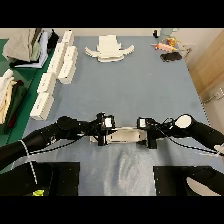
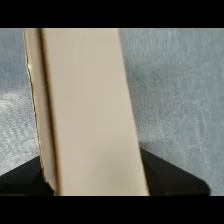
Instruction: Fold the box.
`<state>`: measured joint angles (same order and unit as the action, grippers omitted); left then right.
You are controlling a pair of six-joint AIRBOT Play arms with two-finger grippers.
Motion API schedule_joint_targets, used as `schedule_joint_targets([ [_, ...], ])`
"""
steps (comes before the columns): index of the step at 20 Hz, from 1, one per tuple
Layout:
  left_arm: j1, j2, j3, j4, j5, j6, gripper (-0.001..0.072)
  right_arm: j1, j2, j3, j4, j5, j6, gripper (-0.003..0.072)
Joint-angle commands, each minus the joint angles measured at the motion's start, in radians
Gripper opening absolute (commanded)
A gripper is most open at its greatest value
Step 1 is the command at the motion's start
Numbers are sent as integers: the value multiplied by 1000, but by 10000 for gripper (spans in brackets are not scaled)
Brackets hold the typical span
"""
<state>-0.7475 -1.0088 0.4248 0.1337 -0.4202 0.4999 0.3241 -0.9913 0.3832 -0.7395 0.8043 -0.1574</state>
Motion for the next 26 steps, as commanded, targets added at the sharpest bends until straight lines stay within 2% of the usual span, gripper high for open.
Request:
schedule_joint_targets([
  [1,0,1,1,0,0,0,13,1,0,0,19,6,0,661],
  [6,0,1,1,0,0,0,13,2,-21,-5,14,-4,-1,635],
  [8,0,1,1,0,0,0,13,2,-26,-6,14,-5,-1,533],
  [9,0,1,1,0,0,0,13,2,-26,-6,14,-5,-1,513],
  [26,0,1,1,0,-2,0,13,2,-24,-9,6,2,2,509],
])
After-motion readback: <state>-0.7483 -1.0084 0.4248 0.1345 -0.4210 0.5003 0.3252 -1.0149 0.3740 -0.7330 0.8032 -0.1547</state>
